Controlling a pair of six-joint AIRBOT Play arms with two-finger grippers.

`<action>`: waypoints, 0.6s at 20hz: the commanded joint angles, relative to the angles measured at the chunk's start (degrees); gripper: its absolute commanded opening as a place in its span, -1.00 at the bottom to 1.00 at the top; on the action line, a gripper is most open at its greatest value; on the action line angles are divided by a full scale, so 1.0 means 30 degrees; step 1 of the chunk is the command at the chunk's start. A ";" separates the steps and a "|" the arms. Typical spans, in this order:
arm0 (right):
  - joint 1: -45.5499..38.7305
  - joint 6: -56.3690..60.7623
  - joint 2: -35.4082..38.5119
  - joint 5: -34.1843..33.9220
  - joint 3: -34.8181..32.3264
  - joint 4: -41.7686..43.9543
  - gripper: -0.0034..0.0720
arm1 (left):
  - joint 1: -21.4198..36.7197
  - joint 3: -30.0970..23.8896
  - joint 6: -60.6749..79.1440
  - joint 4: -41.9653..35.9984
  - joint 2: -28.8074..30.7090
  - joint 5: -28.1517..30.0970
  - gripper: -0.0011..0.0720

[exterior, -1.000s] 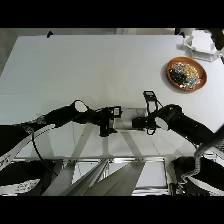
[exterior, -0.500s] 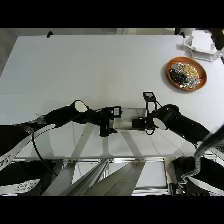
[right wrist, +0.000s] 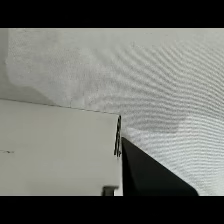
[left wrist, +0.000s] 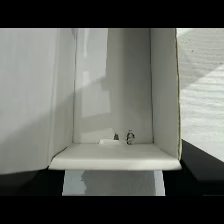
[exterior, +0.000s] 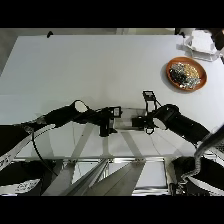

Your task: Fold the box and place the chain.

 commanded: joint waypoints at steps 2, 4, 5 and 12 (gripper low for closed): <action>0.0022 0.0015 -0.0022 -0.0197 0.0022 -0.0124 -0.51 | 0.0000 0.0007 -0.0051 -0.0044 0.0007 0.0000 0.22; 0.0022 0.0007 -0.0058 -0.0211 0.0022 -0.0248 -0.83 | 0.0000 0.0007 -0.0051 -0.0044 0.0007 -0.0007 0.22; 0.0022 0.0007 -0.0080 -0.0211 0.0022 -0.0262 -0.85 | 0.0000 0.0007 -0.0051 -0.0044 0.0007 0.0000 0.22; 0.0998 -0.1974 0.0197 0.0495 0.0029 -0.0415 0.45 | 0.0000 0.0007 -0.0051 -0.0044 0.0007 0.0000 0.22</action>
